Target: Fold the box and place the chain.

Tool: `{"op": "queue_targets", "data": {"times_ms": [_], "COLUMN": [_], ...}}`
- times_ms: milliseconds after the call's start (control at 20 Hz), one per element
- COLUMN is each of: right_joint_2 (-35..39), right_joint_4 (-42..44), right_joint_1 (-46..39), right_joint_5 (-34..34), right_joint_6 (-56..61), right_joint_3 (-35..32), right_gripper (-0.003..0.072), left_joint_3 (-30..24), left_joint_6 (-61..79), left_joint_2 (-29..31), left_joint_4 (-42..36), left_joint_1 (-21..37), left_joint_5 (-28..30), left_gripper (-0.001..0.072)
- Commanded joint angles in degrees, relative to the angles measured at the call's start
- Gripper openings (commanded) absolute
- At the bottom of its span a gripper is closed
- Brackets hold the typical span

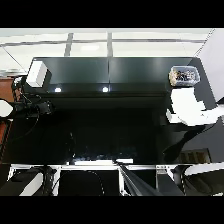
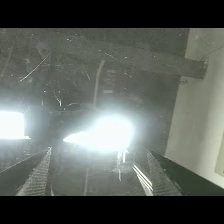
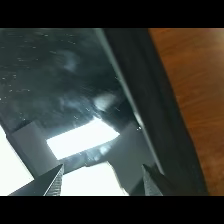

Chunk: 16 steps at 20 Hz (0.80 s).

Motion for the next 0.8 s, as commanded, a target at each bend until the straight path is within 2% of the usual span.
{"op": "queue_targets", "data": {"times_ms": [0, 200, 350, 400, 450, 600, 750], "right_joint_2": [-2.86, -2.19, -0.15, 0.87, 2.08, 6.40, 13.11], "right_joint_4": [0.90, -0.96, -0.94, -0.96, -0.98, 0.02, 8.72], "right_joint_1": [1.46, 1.29, 1.33, 1.33, 1.33, 1.49, 2.32], "right_joint_5": [5.25, 8.02, 9.16, 9.27, 9.64, 9.75, 10.10], "right_joint_6": [-4.70, -3.06, -2.01, -2.03, -2.05, -2.14, -5.51], "right_joint_3": [1.92, 1.90, 1.55, 0.90, -0.13, -5.25, -14.58], "right_gripper": [0.0530, 0.0529, 0.0239, 0.0099, 0.0026, 0.0018, 0.0018], "left_joint_3": [0.07, 0.07, 0.07, 0.07, 0.07, 0.07, 0.07], "left_joint_6": [-0.02, 0.00, 0.00, 0.02, 0.02, 0.02, 0.26], "left_joint_2": [-0.04, -0.04, -0.04, -0.04, -0.04, -0.04, -0.04], "left_joint_4": [-0.48, -0.48, -0.46, -0.46, -0.46, -0.44, -0.35], "left_joint_1": [-0.02, -0.02, -0.02, -0.02, -0.02, -0.02, -0.02], "left_joint_5": [0.09, 0.00, -0.46, -0.31, -0.24, -0.24, -0.04], "left_gripper": [0.0710, 0.0710, 0.0710, 0.0710, 0.0710, 0.0710, 0.0710]}}
